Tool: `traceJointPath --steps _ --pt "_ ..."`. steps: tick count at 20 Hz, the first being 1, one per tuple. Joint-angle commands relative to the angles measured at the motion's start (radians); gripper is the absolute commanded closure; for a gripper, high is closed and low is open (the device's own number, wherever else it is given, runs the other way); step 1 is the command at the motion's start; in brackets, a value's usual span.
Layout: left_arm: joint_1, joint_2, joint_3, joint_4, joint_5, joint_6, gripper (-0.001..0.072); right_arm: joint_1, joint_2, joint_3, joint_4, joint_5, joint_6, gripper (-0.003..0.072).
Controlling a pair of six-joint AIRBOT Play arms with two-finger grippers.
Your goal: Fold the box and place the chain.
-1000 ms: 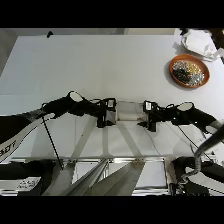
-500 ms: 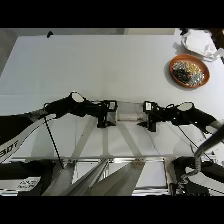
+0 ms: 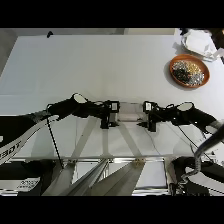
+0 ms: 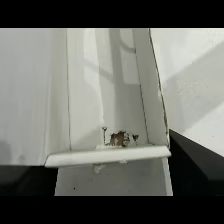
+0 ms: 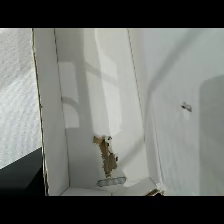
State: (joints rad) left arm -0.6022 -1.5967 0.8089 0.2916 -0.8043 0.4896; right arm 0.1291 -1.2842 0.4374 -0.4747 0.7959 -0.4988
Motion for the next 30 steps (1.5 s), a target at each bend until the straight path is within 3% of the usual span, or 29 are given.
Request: traceJointPath --steps 1,2,6,7,26,27,28,29,30 --pt "-0.004 -0.001 0.001 -0.014 0.009 0.008 0.0172 0.000 0.000 0.000 0.001 0.000 0.000 0.0277" --pt "-0.004 -0.001 0.001 -0.014 0.010 0.008 0.0293 0.000 0.000 0.000 0.001 0.000 0.000 0.0277" --pt "-0.004 -0.001 0.001 -0.015 0.016 0.005 0.0630 0.000 0.000 0.000 0.001 0.000 0.000 0.0277" --pt "-0.004 -0.001 0.001 -0.015 0.016 0.005 0.0649 0.000 0.000 0.000 0.001 0.000 0.000 0.0277" --pt "-0.004 -0.001 0.001 -0.014 0.015 0.004 0.0643 0.000 0.001 0.000 0.000 0.028 0.017 0.0277" --pt "-0.004 -0.001 0.001 -0.014 0.015 0.004 0.0643 0.000 0.003 0.000 0.004 0.042 0.018 0.0255" --pt "-0.004 -0.001 0.001 -0.014 0.015 0.004 0.0643 0.000 0.009 0.000 0.005 0.053 0.021 0.0117" --pt "-0.004 -0.001 0.001 -0.014 0.015 0.004 0.0643 0.000 0.019 0.000 0.001 0.051 0.031 0.0025" --pt "-0.004 -0.001 0.001 -0.014 0.015 0.005 0.0643 0.000 0.034 0.000 -0.001 0.050 0.045 -0.0011"
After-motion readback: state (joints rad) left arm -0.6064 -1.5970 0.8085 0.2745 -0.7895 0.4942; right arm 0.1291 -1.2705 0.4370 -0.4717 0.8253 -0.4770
